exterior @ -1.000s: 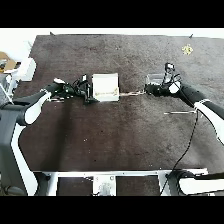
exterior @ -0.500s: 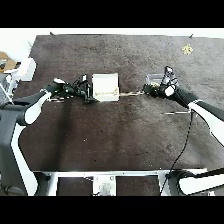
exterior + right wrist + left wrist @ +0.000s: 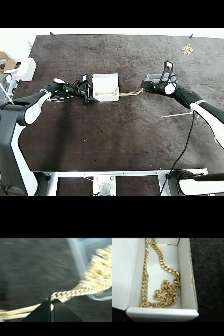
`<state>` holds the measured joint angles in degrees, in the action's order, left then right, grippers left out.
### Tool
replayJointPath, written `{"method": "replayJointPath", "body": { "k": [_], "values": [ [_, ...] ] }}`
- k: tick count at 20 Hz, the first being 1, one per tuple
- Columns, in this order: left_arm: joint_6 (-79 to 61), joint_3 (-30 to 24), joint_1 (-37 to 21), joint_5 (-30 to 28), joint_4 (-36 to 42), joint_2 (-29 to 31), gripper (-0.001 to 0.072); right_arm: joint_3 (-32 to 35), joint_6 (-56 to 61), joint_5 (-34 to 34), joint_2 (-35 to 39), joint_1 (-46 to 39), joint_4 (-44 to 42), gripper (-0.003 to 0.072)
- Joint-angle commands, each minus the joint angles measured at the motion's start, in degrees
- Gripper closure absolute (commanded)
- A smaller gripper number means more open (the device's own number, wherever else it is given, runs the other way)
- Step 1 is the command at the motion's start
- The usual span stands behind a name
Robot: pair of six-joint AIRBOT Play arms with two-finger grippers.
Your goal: Fold the box and place the chain.
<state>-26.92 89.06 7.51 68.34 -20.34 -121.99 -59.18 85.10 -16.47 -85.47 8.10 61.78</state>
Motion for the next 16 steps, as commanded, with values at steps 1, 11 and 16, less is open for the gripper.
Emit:
{"method": "replayJointPath", "body": {
  "k": [1,11,16],
  "values": [
    [0.0,0.0,0.0,0.0,0.0,0.0,0.0538,-0.3,-1.9,1.6,9.2,5.0,-0.1,0.0688],
    [0.0,0.0,0.0,0.0,0.0,0.0,0.0539,-14.6,-3.5,11.3,16.2,25.1,9.7,0.0688],
    [0.0,0.0,0.0,0.0,0.0,0.0,0.0539,-14.3,-2.6,9.3,11.4,26.7,9.6,0.0687]
  ]
}}
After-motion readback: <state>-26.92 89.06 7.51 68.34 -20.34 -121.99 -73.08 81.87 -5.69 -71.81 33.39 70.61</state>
